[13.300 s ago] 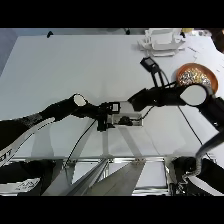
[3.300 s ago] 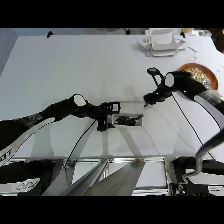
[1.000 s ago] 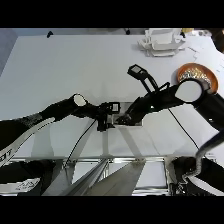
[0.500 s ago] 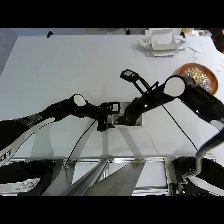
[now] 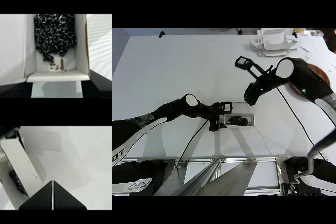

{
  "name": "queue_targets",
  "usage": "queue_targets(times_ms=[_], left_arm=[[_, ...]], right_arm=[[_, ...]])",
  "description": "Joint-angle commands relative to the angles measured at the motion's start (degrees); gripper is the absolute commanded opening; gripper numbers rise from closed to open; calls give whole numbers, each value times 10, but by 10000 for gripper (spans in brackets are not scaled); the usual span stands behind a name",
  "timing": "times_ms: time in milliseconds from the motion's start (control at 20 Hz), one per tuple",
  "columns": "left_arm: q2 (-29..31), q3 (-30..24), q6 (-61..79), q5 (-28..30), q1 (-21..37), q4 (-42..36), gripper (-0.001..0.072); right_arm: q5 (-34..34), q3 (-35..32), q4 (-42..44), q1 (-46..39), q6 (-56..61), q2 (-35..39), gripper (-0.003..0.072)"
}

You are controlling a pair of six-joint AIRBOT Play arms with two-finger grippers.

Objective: Fold the box and place the chain.

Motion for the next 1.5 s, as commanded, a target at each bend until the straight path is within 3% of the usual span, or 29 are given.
queue_targets(times_ms=[0,150,300,450,650,750,800,1200,1450], left_arm=[[0,0,0,0,0,0,253],[0,0,0,0,0,0,253],[0,0,0,0,0,0,253],[0,0,0,0,0,0,253],[0,0,0,0,0,0,253],[0,0,0,0,0,0,253],[0,0,0,0,0,0,253],[0,0,0,0,0,0,253],[0,0,0,0,0,0,253]], right_arm=[[-5,-11,12,23,-101,-16,18],[-19,-61,70,45,-159,9,18],[-36,-110,72,75,-182,34,20],[-54,-129,74,101,-183,64,120],[-62,-138,72,128,-183,75,131],[-62,-146,55,132,-183,75,253],[-60,-146,42,132,-179,75,263],[-88,-146,-9,131,-163,75,254],[-90,-147,-9,131,-161,75,134]])
